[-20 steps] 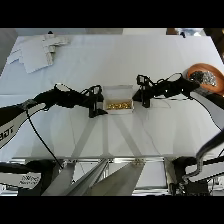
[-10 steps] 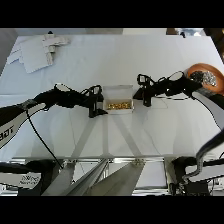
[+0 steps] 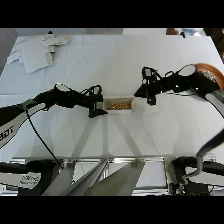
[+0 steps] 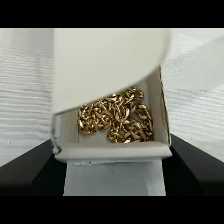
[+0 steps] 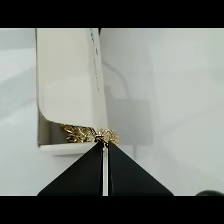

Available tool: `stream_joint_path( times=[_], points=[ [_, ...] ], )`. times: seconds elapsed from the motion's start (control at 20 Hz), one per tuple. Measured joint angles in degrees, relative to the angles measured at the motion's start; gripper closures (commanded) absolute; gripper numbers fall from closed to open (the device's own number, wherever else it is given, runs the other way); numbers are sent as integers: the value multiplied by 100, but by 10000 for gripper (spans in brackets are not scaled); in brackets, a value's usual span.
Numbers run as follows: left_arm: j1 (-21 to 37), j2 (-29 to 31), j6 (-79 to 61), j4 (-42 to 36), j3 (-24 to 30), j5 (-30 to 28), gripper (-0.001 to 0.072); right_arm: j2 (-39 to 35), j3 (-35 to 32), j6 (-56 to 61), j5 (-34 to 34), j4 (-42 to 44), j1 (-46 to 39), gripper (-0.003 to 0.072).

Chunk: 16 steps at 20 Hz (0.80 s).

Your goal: Fold the box and place the chain.

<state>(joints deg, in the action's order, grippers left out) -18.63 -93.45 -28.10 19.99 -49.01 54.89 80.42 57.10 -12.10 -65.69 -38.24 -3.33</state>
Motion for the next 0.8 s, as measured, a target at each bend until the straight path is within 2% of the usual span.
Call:
stream_joint_path(
  times=[0.25, 0.5, 0.8],
  points=[
    [0, 0, 2, 0, 0, 0, 618, -415, 0, 505, -205, -212, 4, 673],
    [0, 0, 2, -2, 0, 0, 618, -507, -2, 1102, -140, -737, 4, 674],
    [0, 0, 2, -2, 0, 0, 618, -525, -2, 1338, -424, -846, 330, 674]
  ],
)
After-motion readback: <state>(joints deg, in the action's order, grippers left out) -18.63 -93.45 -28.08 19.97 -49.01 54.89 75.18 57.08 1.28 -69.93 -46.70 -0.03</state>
